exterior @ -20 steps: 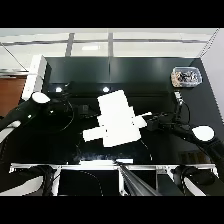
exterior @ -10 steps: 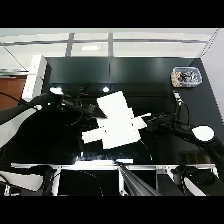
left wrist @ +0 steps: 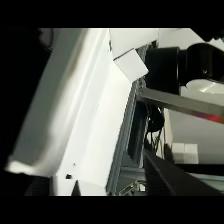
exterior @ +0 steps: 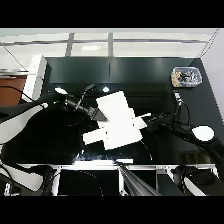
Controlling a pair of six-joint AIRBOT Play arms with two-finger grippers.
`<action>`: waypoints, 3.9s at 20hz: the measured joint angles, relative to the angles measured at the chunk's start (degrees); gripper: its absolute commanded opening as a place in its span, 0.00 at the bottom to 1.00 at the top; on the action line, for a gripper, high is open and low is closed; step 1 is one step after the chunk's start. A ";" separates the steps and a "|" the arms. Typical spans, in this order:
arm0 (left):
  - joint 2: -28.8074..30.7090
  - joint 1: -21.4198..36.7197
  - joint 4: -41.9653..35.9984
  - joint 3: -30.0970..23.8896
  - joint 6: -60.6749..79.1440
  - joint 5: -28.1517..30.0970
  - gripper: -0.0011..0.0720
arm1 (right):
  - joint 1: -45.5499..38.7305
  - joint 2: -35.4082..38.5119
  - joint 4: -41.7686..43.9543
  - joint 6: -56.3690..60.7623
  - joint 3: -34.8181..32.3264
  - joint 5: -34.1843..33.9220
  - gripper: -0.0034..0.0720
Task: Fold the box and place the chain.
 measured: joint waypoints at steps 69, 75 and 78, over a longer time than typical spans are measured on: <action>21.16 -16.72 15.89 -15.50 42.40 40.11 0.05 | 18.64 -17.20 -19.08 -44.13 7.58 11.26 0.91; 21.16 -16.72 15.89 -15.50 42.38 40.11 0.05 | 18.10 -16.41 -18.91 -40.02 8.70 7.98 0.91; 21.16 -16.72 15.89 -15.50 42.36 40.11 0.05 | 15.21 -15.23 -20.15 -37.92 10.86 8.74 0.91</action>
